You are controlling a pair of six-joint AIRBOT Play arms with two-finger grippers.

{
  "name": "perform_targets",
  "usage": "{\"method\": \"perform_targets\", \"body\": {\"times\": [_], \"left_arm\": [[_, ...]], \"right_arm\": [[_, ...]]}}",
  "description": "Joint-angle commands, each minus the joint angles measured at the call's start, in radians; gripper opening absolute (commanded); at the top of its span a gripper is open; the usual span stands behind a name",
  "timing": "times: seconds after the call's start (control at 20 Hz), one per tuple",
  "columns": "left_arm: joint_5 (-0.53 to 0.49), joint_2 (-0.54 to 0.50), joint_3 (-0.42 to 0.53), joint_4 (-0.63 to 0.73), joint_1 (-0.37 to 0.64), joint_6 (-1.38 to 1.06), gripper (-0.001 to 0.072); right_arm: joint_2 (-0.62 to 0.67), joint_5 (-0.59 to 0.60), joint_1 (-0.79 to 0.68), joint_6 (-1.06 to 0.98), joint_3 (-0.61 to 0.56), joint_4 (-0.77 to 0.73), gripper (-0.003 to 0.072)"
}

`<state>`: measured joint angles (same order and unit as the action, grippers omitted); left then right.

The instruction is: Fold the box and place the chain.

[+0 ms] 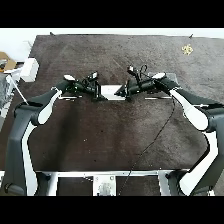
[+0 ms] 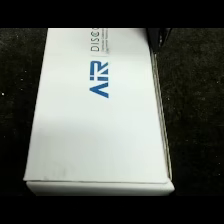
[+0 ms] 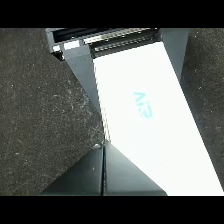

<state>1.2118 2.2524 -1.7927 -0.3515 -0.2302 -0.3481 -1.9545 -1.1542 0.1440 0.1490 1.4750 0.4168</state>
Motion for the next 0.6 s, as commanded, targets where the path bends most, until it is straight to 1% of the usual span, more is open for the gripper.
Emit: {"method": "perform_targets", "body": {"times": [0.0,0.1,0.25,0.35,0.45,0.55], "left_arm": [[0.002,0.000,0.000,0.001,-0.001,0.000,0.0278],[0.002,0.000,0.000,0.001,-0.001,0.000,0.0278],[0.002,0.000,0.000,0.000,-0.001,0.000,0.0278],[0.002,0.000,0.000,0.000,-0.001,0.000,0.0278],[0.002,0.000,0.000,0.001,-0.001,0.000,0.0278],[0.002,0.000,0.000,0.001,-0.001,0.000,0.0277]], "right_arm": [[-0.011,0.032,0.001,-0.026,0.000,0.041,0.0003],[0.004,0.007,-0.004,0.002,0.001,-0.006,0.0003],[0.047,-0.052,-0.010,0.047,0.001,-0.135,0.0003],[0.077,-0.064,-0.010,0.066,0.001,-0.179,0.0003],[0.082,-0.028,-0.010,0.064,0.000,-0.174,0.0003],[0.063,0.022,-0.010,0.051,-0.002,-0.127,0.0002]]}}
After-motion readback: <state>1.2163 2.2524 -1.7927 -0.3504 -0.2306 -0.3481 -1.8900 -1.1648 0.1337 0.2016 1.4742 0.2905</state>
